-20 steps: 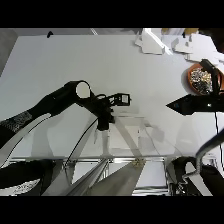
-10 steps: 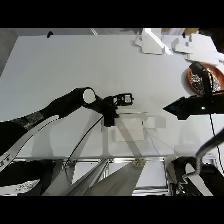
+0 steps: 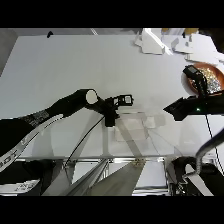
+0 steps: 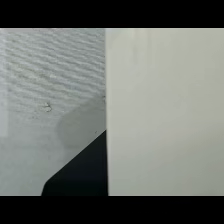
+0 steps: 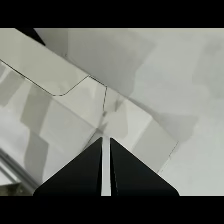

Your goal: Fold the box and place the chain.

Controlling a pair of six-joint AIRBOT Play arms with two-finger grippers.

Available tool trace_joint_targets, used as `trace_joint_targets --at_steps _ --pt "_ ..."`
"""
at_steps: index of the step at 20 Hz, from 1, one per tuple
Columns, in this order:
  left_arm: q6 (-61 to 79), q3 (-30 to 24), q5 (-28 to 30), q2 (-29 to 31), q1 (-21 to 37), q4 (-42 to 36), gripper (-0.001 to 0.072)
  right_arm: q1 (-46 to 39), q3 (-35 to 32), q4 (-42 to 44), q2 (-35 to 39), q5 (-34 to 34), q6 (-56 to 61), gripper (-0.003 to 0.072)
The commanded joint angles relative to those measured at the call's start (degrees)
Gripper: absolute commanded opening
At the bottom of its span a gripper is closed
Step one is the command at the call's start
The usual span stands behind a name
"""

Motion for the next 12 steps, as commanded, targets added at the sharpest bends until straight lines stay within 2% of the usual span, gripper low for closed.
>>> trace_joint_targets --at_steps 1,12 --pt "3.9 0.0 -0.7 -0.2 -0.1 0.1 0.0004 0.1 -0.4 -0.2 0.0 -1.7 0.5 0.0063" --pt "4.8 0.0 -1.0 -0.2 -0.1 0.1 0.001 0.5 -0.4 -0.4 0.0 -2.1 0.3 0.0051"
